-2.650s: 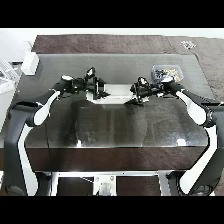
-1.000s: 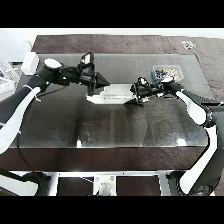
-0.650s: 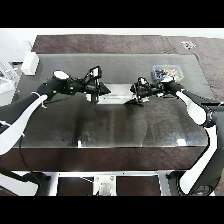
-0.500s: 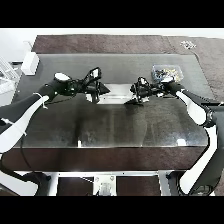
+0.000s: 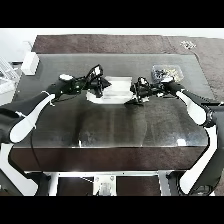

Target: Fold the box and place the chain.

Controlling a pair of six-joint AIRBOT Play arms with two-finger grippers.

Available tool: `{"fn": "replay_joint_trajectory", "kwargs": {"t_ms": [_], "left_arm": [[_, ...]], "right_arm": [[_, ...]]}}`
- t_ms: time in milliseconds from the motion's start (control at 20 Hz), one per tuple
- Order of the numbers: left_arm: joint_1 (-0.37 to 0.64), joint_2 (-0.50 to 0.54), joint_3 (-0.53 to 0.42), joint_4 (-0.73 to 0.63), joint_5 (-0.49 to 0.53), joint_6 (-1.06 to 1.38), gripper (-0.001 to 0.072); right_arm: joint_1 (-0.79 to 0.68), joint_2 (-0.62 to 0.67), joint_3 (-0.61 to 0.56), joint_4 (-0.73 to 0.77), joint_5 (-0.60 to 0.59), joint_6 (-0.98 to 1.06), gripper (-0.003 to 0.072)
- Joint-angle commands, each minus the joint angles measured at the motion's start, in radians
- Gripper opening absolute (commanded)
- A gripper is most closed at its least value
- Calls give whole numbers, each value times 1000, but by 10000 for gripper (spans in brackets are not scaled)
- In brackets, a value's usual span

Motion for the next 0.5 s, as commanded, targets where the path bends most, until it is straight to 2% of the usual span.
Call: {"fn": "replay_joint_trajectory", "kwargs": {"t_ms": [0, 450], "left_arm": [[1, -27, 51, -11, 58, 12, 20], [1, -105, 61, -10, 67, 19, 19]], "right_arm": [[0, 0, 0, 0, 1, 0, 582], [0, 0, 0, 0, 0, 0, 582]]}}
